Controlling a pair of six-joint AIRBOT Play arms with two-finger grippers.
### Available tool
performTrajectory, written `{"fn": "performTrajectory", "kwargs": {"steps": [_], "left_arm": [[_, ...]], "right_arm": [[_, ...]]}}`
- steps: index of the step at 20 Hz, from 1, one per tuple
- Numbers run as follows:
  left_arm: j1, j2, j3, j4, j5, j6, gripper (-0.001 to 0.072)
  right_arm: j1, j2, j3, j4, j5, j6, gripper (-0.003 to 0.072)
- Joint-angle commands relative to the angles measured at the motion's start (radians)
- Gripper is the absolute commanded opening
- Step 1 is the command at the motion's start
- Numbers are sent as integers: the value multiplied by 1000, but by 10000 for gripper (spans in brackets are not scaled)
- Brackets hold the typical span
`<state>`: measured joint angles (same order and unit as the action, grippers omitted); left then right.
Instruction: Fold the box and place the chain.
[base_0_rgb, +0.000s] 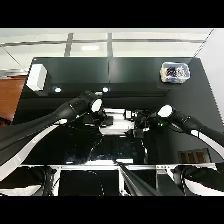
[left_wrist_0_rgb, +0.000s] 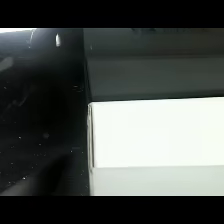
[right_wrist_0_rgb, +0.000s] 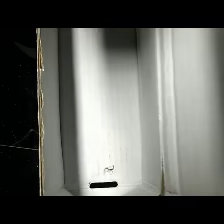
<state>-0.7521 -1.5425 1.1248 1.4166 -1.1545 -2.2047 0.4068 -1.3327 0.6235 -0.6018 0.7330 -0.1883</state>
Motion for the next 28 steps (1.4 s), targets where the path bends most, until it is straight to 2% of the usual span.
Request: {"fn": "performTrajectory", "kwargs": {"steps": [1, 2, 3, 4, 6, 7, 8, 9, 12, 14, 18, 20, 21, 22, 23, 24, 25, 28], "left_arm": [[1, 0, 1, 6, 2, -18, 406], [0, 0, 1, 14, 1, -34, 337], [1, 0, 1, 16, 2, -35, 79], [1, 0, 1, 19, 3, -35, 27], [0, 0, 1, 26, 3, -30, 27], [1, 0, 1, 27, 3, -29, 26], [1, 0, 1, 32, 3, -29, 26], [0, 0, 1, 35, 2, -28, 26], [-4, 1, 1, 37, 2, -26, 27], [-9, 1, 1, 45, 5, -26, 26], [-9, 1, 1, 41, 5, -26, 27], [-8, 1, 1, 41, 6, -26, 27], [-8, 1, 1, 41, 6, -26, 27], [-8, 1, 1, 41, 5, -25, 27], [-8, 1, 1, 41, 6, -26, 28], [-8, 1, 1, 41, 5, -25, 27], [-8, 1, 1, 41, 6, -26, 28], [-8, 1, 1, 41, 6, -25, 28]], "right_arm": [[0, 0, 0, 0, 2, 1, 228], [0, 0, 0, 1, 2, 1, 228], [0, 0, 0, 0, 2, 1, 228], [0, 0, 0, 1, 2, 1, 228], [0, 0, 0, 0, 3, 1, 231], [-1, 2, 0, 0, 5, 29, 384], [-1, 11, 0, -2, 3, 72, 689], [-2, 34, 0, -25, 12, 122, 720], [-5, 137, 0, -213, 92, 255, 719], [-19, 187, 0, -278, 135, 296, 719], [-19, 191, 0, -238, 89, 200, 719], [-14, 167, 0, -148, 71, 87, 717], [-14, 153, 0, -101, 72, 35, 605], [-14, 141, 0, -57, 73, 6, 399], [-14, 133, 0, -28, 69, -13, 312], [-14, 130, 0, -2, 62, -19, 298], [-14, 130, 0, 21, 63, -18, 196], [-11, 114, -1, 95, 71, -6, 189]]}}
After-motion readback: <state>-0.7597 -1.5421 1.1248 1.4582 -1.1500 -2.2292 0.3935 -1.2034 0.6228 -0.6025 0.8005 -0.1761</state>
